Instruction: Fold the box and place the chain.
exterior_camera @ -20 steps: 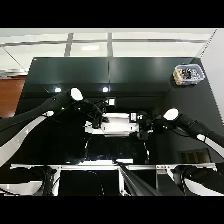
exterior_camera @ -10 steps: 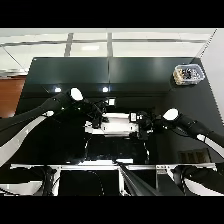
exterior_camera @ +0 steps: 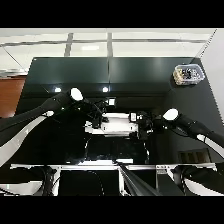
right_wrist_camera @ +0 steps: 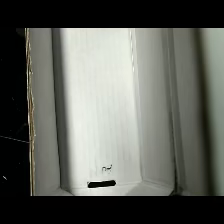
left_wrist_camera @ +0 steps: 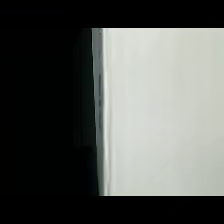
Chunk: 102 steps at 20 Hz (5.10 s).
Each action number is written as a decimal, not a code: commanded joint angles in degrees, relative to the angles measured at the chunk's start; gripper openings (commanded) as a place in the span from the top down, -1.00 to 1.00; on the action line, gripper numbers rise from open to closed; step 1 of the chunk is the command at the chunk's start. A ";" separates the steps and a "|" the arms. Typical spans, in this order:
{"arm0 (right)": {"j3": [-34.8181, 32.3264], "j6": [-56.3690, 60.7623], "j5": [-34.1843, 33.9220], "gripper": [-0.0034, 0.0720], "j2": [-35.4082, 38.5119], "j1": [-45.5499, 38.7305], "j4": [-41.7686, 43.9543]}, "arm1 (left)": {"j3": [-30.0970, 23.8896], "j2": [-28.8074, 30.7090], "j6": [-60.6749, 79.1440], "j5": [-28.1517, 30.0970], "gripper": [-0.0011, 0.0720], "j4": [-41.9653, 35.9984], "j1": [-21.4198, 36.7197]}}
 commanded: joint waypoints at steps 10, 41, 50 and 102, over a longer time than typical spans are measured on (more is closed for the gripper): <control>0.00 1.92 -1.73 -0.67 -0.28 1.57 -2.25 | 0.02 -0.02 0.00 0.07 0.91 0.04 -0.02; -0.02 1.90 -1.70 0.43 -0.26 1.60 -2.25 | -8.44 16.20 -43.21 -25.88 0.92 -9.55 9.38; -0.02 1.90 -1.73 0.43 -0.26 1.60 -2.25 | -14.43 16.17 -30.36 -0.31 0.92 -29.57 7.61; -0.02 1.90 -1.73 0.43 -0.26 1.57 -2.25 | -19.76 18.12 7.91 8.50 -0.93 -7.45 4.39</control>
